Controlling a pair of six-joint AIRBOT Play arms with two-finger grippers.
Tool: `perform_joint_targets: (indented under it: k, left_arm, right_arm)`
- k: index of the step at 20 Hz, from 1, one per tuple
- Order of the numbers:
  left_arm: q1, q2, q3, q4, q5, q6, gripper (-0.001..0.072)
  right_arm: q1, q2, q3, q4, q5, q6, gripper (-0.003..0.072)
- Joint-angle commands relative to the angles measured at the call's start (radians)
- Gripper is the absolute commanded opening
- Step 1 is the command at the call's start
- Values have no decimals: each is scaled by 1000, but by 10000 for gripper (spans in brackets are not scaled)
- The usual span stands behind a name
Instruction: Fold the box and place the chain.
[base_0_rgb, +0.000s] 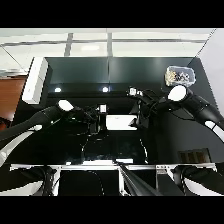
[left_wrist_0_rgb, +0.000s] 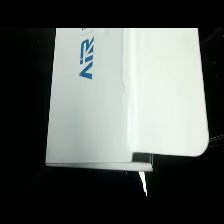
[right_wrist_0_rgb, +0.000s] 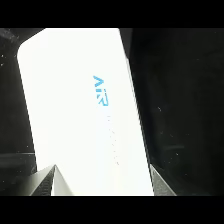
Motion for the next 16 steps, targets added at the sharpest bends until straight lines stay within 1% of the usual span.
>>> perform_joint_targets:
  k: [1,2,3,4,5,14,16]
  left_arm:
    - [-1,-1,1,0,1,0,373]
    - [-1,-1,1,0,0,1,373]
    - [-1,-1,1,0,1,1,373]
    - [-1,-1,1,0,1,1,373]
    - [-1,-1,1,0,1,0,373]
    - [-1,-1,1,0,1,0,373]
    - [-1,-1,1,0,1,1,373]
  right_arm:
    - [6,0,-2,-22,-13,-21,586]
    - [6,0,-2,-33,-13,-21,454]
    - [6,0,-2,-40,-12,-21,410]
    - [6,0,-2,-40,-8,-20,299]
    - [7,0,-2,-40,-5,-20,243]
    - [8,0,-2,-40,12,-21,249]
    - [8,0,-2,-40,11,-21,292]
